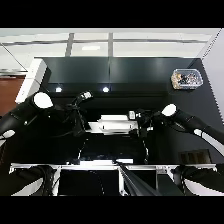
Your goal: Fold the box and place the chain.
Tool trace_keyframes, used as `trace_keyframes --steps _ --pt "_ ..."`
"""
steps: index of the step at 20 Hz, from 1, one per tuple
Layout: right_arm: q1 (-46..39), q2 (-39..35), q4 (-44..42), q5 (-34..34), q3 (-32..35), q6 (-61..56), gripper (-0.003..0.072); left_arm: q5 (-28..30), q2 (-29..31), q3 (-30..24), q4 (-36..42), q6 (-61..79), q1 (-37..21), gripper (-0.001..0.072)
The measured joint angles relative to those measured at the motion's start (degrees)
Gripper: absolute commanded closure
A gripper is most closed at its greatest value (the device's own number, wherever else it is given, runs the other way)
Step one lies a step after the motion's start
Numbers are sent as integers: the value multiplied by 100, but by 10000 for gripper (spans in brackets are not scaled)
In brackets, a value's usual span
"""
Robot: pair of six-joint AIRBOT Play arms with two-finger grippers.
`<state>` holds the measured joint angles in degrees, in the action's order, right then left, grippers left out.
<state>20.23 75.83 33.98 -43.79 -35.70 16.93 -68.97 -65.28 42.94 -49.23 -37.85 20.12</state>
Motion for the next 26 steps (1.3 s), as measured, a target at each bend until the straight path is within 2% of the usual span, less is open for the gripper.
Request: trace_keyframes --steps 2,6,10,12,17,21,26 --pt "0 0 -2 20 0 -4 207 -24 -101 -151 870 -33 103 678" --pt "0 0 -2 37 0 -22 207 994 -280 -293 2138 50 323 679" --pt "0 0 -2 39 0 -24 207 2457 -435 -304 2575 81 389 679" --pt "7 0 -2 39 0 -24 207 2798 -647 -234 2426 79 402 678" --pt "13 0 -48 28 0 -24 206 2732 -1436 195 2050 -9 326 678" --pt "13 0 -70 17 0 -22 207 2297 -1912 542 1873 -15 310 678" --pt "17 4 -83 -17 2 -11 207 1631 -2011 922 1217 -111 203 680"
